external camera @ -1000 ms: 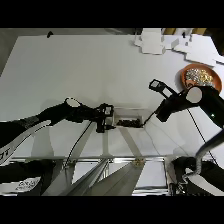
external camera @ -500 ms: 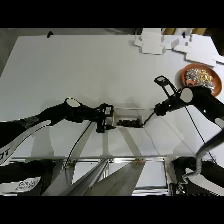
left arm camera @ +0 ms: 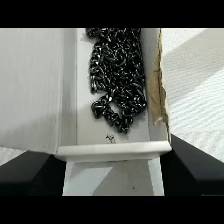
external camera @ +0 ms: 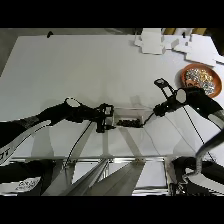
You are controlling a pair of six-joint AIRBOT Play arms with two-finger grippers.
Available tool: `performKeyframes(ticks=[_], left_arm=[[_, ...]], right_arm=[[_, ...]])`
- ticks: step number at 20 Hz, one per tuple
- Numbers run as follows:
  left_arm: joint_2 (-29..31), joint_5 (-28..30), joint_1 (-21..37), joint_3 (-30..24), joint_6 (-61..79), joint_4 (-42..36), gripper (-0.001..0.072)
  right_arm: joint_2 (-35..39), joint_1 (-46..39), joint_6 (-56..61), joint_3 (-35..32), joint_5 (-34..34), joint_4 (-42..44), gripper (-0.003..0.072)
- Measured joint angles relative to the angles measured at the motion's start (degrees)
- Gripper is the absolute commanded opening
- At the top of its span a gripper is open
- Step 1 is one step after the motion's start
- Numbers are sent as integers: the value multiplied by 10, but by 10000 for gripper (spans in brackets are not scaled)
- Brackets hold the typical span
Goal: Fold the box and place the chain.
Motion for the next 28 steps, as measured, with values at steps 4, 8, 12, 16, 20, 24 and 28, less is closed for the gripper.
performKeyframes(ticks=[4,8,12,16,20,24,28], left_arm=[[0,0,0,0,0,0,490],[0,0,0,0,0,0,490],[0,0,0,0,0,0,490],[0,0,0,0,0,0,490],[0,0,0,0,0,0,490],[0,0,0,0,0,0,490],[0,0,0,0,0,0,490]], right_arm=[[-4,0,-4,-1,-15,-1,318],[0,0,-9,-1,-25,-1,317],[1,20,-83,-1,-33,-1,289],[1,46,-186,-1,-36,0,276],[0,54,-230,-1,-36,-4,220],[0,56,-245,-2,-34,-12,202],[0,57,-249,-15,-38,-14,181]])
